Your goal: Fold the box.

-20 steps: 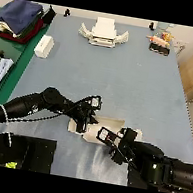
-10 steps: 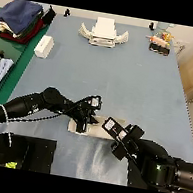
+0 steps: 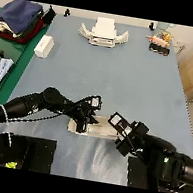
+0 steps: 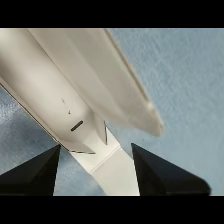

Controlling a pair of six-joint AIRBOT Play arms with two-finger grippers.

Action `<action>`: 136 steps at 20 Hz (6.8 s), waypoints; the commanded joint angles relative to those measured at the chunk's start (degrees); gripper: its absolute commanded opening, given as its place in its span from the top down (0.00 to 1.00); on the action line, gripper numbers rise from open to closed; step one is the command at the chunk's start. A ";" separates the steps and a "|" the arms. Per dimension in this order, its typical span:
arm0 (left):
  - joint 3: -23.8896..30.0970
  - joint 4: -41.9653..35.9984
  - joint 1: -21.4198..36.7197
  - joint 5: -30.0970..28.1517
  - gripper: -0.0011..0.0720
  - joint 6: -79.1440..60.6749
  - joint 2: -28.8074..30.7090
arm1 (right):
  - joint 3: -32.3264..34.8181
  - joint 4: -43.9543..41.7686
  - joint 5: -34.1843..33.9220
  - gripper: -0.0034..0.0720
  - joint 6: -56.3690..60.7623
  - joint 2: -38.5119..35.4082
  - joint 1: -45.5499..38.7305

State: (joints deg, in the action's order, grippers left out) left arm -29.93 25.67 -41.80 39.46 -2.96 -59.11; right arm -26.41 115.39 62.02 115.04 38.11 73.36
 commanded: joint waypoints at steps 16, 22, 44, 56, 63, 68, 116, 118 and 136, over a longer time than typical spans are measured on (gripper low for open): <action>0.00 0.00 0.00 -0.02 0.97 0.00 0.00 | 0.42 -51.12 5.16 0.00 -69.40 -8.98 -40.00; 0.00 0.00 0.00 -0.02 0.97 0.00 0.00 | 1.99 -50.95 4.83 0.00 -59.63 -21.55 -33.66; 0.00 0.00 0.00 -0.02 0.97 -0.02 0.00 | 8.24 3.96 -11.37 0.00 -5.27 -4.31 4.83; 0.00 0.00 0.00 -0.02 0.97 0.00 0.00 | 7.04 5.92 -7.45 0.00 -2.69 -6.75 4.81; 0.00 0.00 0.00 -0.04 0.97 0.00 0.00 | 7.21 -1.31 -14.73 0.00 -13.64 -7.61 -4.98; 0.00 0.00 0.00 -0.02 0.97 0.00 0.00 | 7.19 -24.06 -18.78 0.00 -44.02 -8.22 -19.50; 0.00 0.00 0.00 0.00 0.97 0.00 0.00 | 7.21 -68.08 -9.46 0.02 -112.63 9.38 -49.44; 0.00 0.00 0.00 -0.02 0.96 -0.02 0.00 | 7.21 -68.11 -10.01 0.05 -112.65 9.75 -49.44; 0.00 0.00 0.00 -0.02 0.97 0.00 0.00 | 11.50 -74.47 -16.55 0.10 -116.91 10.14 -49.53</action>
State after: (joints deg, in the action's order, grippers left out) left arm -29.93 25.67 -41.80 39.46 -2.96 -59.11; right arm -15.31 41.21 46.41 -1.74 48.21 23.90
